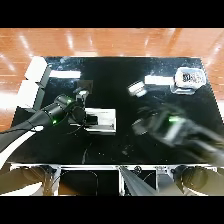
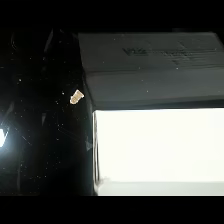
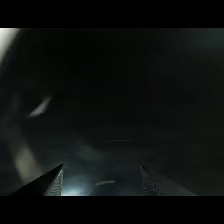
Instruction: Fold the box and place the chain.
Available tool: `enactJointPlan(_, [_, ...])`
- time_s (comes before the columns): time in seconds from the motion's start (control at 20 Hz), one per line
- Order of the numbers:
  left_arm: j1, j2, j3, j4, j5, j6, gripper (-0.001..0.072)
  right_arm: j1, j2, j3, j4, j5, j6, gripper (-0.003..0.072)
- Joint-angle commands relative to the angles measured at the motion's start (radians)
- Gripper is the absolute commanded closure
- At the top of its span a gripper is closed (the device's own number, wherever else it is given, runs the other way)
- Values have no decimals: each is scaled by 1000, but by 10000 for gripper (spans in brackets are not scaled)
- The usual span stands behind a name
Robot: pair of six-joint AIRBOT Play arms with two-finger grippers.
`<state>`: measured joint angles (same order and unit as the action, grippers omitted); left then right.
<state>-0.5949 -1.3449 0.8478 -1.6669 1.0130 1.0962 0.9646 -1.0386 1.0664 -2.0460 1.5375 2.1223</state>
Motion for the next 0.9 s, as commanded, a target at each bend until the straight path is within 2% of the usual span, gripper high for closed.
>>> enactJointPlan(0.0, [1,0,0,1,-8,-1,689,-211,165,-40,-289,18,-21,106])
enactJointPlan(0.05, [1,0,0,1,-9,-1,689,-359,166,-40,-272,-91,-51,105])
enactJointPlan(0.15, [0,0,0,1,-15,-1,689,-671,142,-40,-131,-402,-91,105])
enactJointPlan(0.25, [0,0,0,1,-16,-1,689,-966,65,-34,111,-702,-182,105])
enactJointPlan(0.3, [0,0,0,1,-16,0,689,-1080,-4,-11,240,-772,-232,106])
enactJointPlan(0.35, [0,0,0,1,-16,-1,689,-1179,-101,35,371,-790,-283,106])
enactJointPlan(0.45, [0,0,0,1,-18,-4,689,-1288,-315,173,504,-748,-333,106])
enactJointPlan(0.65, [1,0,0,2,-27,-4,689,-1352,-695,526,535,-553,-323,107])
enactJointPlan(0.75, [2,0,0,4,-26,-4,689,-1360,-806,642,604,-529,-324,107])
enactJointPlan(0.85, [2,0,0,7,-26,-4,689,-1360,-870,711,625,-530,-323,108])
